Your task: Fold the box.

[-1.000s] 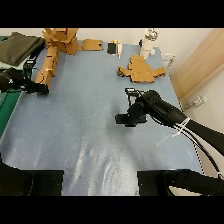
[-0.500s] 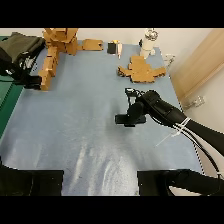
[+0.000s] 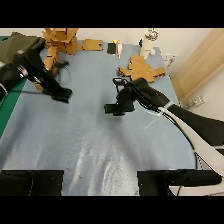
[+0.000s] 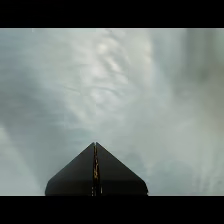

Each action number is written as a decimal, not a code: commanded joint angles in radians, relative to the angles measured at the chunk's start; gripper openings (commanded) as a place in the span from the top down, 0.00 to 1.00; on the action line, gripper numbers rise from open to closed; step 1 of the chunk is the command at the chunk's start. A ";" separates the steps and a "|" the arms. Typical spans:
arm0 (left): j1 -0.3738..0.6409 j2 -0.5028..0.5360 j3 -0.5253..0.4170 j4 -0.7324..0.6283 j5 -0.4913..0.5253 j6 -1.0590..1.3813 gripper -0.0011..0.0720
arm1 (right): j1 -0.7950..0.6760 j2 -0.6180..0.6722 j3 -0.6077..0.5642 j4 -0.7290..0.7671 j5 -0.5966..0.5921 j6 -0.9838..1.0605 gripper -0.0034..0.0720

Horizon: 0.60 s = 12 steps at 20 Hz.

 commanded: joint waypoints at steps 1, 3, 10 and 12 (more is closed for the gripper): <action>-0.205 0.110 -0.217 -0.011 0.140 -0.086 0.98 | 0.000 -0.145 0.186 0.021 -0.149 -0.039 0.95; -0.294 0.135 -0.276 -0.021 0.196 -0.105 0.98 | 0.000 -0.183 0.223 0.024 -0.161 -0.049 0.95; -0.407 0.135 -0.282 -0.024 0.193 -0.108 0.97 | 0.000 -0.185 0.223 0.033 -0.169 -0.048 0.95; -0.409 0.135 -0.282 -0.024 0.194 -0.108 0.97 | 0.000 -0.185 0.223 0.033 -0.169 -0.048 0.95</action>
